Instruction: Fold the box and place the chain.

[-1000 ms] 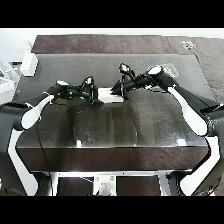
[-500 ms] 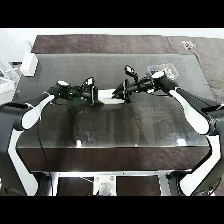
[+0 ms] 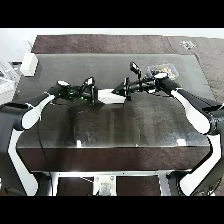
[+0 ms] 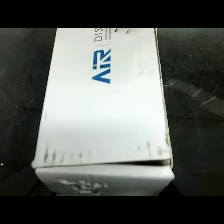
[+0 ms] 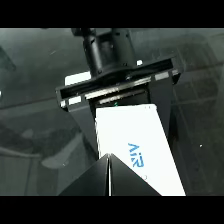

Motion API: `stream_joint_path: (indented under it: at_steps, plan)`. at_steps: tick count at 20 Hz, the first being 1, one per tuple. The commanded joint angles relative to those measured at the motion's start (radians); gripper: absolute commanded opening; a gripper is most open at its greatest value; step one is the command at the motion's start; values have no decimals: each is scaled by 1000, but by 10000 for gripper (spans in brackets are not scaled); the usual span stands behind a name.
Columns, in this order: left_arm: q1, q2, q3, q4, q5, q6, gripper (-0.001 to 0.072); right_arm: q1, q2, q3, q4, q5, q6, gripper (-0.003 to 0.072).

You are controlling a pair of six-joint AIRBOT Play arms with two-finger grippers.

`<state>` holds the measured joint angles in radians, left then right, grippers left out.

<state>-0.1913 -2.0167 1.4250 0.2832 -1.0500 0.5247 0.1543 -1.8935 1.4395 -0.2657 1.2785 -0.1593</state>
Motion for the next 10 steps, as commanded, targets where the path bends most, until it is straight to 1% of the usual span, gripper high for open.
stream_joint_path:
  at_steps: [1, 2, 6, 10]
  plan:
    - [1, 0, 0, 0, 2, 0, 393, 2, -5, -1, -35, -7, 51, 13]
    - [1, 0, 0, 0, 2, 0, 393, 6, -5, -1, -66, -11, 64, 12]
    - [1, 0, 0, 0, 2, 0, 393, 41, -5, 1, -228, -127, 160, 12]
    - [1, 0, 0, 0, 2, 0, 393, 69, -5, 11, -357, -153, 233, 12]
